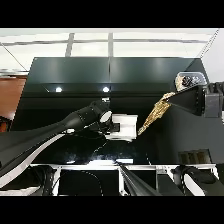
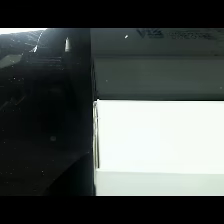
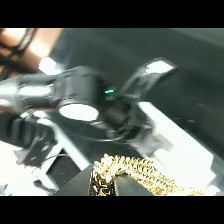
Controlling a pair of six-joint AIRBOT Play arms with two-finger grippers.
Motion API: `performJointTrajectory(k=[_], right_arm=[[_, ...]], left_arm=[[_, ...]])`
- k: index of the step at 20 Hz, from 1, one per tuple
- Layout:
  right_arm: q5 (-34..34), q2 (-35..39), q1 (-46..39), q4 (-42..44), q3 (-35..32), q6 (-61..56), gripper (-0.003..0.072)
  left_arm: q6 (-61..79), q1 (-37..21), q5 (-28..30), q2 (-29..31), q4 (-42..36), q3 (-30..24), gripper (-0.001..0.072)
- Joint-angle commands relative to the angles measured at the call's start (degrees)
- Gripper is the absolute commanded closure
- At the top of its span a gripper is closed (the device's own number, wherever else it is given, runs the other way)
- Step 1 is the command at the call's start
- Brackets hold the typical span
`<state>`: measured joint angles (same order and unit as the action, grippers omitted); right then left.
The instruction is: Fold the box and place the chain.
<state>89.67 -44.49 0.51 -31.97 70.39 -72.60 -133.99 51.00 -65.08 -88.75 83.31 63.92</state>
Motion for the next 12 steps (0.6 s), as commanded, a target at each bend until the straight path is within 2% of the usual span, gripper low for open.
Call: performJointTrajectory(k=[1, 4, 7, 12], right_arm=[[-2.1, 0.0, 3.1, 3.7, -0.1, 0.4, 0.0681], [-9.9, 0.0, 6.4, 5.9, -0.7, 0.4, 0.0681], [-12.7, -0.5, 9.4, 5.9, -3.8, 0.2, 0.0682], [-17.0, -0.5, 11.3, 0.9, -15.9, -1.2, 0.0681]], left_arm=[[0.0, 0.0, 0.0, 0.0, 0.0, 0.0, 0.0683], [0.0, 0.0, 0.0, 0.0, 0.0, 0.0, 0.0683], [0.0, 0.0, 0.0, 0.0, 0.0, 0.0, 0.0683], [0.0, 0.0, 0.0, 0.0, 0.0, 0.0, 0.0683]])
